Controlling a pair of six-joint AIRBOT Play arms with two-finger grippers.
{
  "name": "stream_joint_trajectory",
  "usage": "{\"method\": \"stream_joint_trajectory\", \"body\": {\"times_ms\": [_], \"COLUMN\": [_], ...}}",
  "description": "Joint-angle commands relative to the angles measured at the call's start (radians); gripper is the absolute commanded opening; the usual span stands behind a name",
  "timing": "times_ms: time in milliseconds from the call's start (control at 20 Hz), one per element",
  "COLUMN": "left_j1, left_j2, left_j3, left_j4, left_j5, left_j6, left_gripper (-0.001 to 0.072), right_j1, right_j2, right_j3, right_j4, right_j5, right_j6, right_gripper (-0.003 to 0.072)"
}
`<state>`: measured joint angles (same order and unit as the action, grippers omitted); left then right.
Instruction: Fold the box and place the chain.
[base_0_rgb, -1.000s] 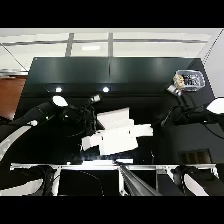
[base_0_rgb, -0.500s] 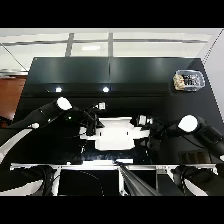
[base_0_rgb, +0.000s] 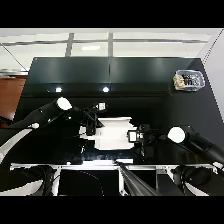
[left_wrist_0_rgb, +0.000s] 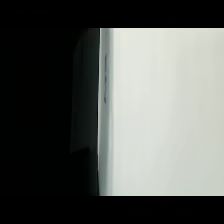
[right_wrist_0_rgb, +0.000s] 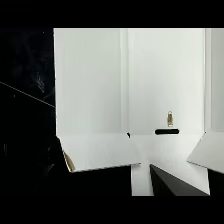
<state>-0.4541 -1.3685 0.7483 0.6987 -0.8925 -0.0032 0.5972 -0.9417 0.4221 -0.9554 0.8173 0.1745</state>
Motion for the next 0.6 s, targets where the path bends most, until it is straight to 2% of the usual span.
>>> {"method": "stream_joint_trajectory", "body": {"times_ms": [0, 200, 550], "left_j1": [0.0, 0.0, 0.0], "left_j2": [0.0, 0.0, 0.0], "left_j3": [0.001, 0.001, 0.001], "left_j4": [0.0, 0.0, 0.0], "left_j5": [0.0, 0.0, 0.0], "left_j6": [0.0, 0.0, 0.0], "left_gripper": [0.0029, 0.0029, 0.0029], "right_j1": [0.065, 0.135, 0.136], "right_j2": [-0.027, -0.054, -0.053], "right_j3": [-0.005, -0.005, -0.003], "right_j4": [0.016, 0.042, 0.087], "right_j5": [-0.102, -0.156, -0.219], "right_j6": [-0.011, -0.011, 0.007], "right_gripper": [0.0702, 0.0702, 0.0702]}}
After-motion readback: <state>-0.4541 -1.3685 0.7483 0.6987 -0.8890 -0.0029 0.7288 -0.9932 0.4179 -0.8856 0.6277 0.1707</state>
